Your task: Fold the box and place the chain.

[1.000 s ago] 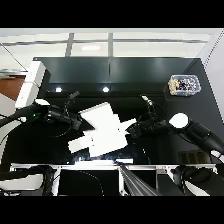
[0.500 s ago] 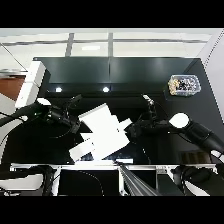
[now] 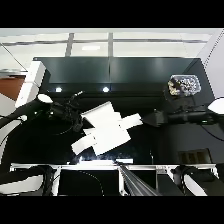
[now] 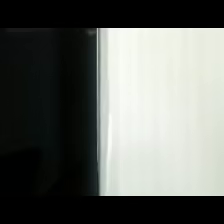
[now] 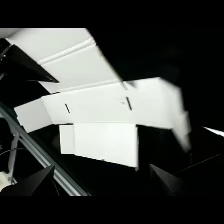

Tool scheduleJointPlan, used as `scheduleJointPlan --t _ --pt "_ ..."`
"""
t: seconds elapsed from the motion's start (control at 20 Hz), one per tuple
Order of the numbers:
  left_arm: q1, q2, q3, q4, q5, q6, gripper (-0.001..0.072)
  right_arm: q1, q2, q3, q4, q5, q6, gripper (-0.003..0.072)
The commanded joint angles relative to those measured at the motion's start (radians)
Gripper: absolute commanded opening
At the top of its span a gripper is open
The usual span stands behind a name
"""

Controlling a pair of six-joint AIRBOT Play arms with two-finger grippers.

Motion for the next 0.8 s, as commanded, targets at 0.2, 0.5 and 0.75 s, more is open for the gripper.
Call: scheduleJointPlan --t 0.2,0.5,0.75 --pt "-0.273 0.173 0.043 0.154 0.300 0.162 0.0026 -0.115 0.036 0.027 -0.324 -0.149 -0.227 0.0697" --pt "-0.369 0.159 0.037 0.302 0.338 0.115 0.0027 -0.036 0.036 -0.009 -0.194 -0.125 -0.520 0.0697" --pt "-0.366 0.140 0.037 0.294 0.359 0.067 0.0027 0.108 0.036 -0.132 -0.148 -0.212 -0.626 0.0697"
